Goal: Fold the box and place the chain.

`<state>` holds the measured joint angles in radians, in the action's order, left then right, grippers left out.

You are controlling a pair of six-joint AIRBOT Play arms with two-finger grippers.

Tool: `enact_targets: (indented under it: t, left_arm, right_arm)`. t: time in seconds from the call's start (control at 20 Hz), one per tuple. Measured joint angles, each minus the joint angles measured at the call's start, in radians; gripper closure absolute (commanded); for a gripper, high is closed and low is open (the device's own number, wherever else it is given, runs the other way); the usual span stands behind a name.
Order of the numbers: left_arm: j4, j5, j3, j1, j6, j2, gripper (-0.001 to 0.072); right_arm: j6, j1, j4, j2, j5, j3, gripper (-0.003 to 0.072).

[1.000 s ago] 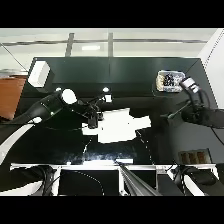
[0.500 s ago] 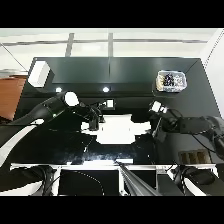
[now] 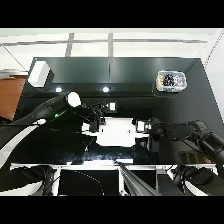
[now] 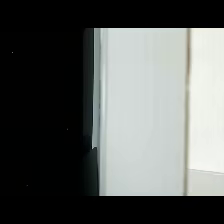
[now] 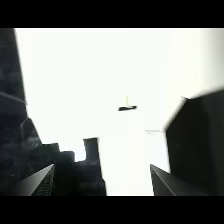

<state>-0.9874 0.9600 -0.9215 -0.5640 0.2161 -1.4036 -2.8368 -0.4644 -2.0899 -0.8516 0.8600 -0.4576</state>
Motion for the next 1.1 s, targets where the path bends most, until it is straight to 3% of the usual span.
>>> enact_targets:
  t: [0.6, 1.1]
  left_arm:
    - [-0.003, 0.008, 0.000, -0.001, 0.001, 0.000, 0.0677]
    - [-0.002, 0.007, 0.000, -0.001, 0.001, 0.000, 0.0677]
  right_arm:
    - [-0.090, -0.138, -0.052, -0.123, -0.109, 0.002, -0.0010]
    - [0.078, -0.148, -0.052, -0.135, -0.156, -0.012, -0.0010]
